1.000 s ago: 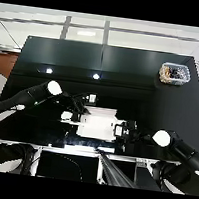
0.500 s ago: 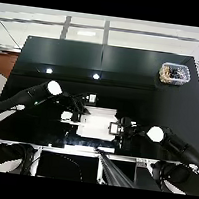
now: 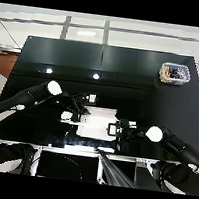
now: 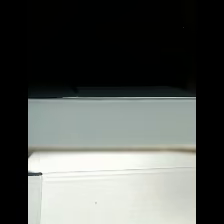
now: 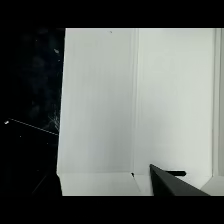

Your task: Fold the box and place the chain.

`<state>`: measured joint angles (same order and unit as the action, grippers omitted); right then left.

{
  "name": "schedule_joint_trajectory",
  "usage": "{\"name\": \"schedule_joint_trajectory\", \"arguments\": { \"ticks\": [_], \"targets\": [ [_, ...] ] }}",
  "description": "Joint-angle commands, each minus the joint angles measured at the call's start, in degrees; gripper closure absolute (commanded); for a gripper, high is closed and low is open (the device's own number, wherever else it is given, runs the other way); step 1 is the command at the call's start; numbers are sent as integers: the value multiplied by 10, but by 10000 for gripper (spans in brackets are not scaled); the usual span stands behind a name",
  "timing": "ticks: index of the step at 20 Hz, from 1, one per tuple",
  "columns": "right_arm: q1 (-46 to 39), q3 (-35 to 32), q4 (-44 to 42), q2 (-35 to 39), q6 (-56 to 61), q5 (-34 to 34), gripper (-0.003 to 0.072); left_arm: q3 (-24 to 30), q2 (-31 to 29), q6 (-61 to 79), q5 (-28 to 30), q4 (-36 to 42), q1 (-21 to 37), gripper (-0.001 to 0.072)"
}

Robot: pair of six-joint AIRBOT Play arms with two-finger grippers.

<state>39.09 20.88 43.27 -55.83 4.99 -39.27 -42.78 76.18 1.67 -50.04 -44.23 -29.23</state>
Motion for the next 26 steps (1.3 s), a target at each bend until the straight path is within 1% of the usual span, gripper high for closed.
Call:
{"name": "schedule_joint_trajectory", "arguments": {
  "ticks": [1, 3, 5, 7, 11, 17, 19, 23, 26],
  "targets": [
    [1, 6, -15, 0, 17, 24, -9, -1, 0, -6, 0, 0, 0, 682],
    [-2, 21, 1, 0, 43, 22, -8, -1, 0, -6, -1, 0, 0, 682],
    [-10, 41, 57, 0, 85, 19, -9, -1, 0, -6, -1, 0, 0, 682],
    [-24, 53, 90, 3, 132, 16, -8, -1, 0, -6, -1, 0, 0, 682],
    [-35, 70, 108, 20, 135, -9, -8, -1, 0, -6, -1, 0, 0, 682],
    [-35, 70, 108, 32, 144, -2, -9, -1, -7, -6, -1, 0, 0, 682],
    [-39, 70, 107, 32, 161, 16, -9, -1, -7, -6, -1, 0, 0, 682],
    [-47, 70, 106, 32, 155, 38, -9, -1, -7, -6, -1, 0, 0, 682],
    [-47, 70, 66, 28, 135, 36, -9, -1, -7, -6, -1, 0, 0, 683]
  ]
}}
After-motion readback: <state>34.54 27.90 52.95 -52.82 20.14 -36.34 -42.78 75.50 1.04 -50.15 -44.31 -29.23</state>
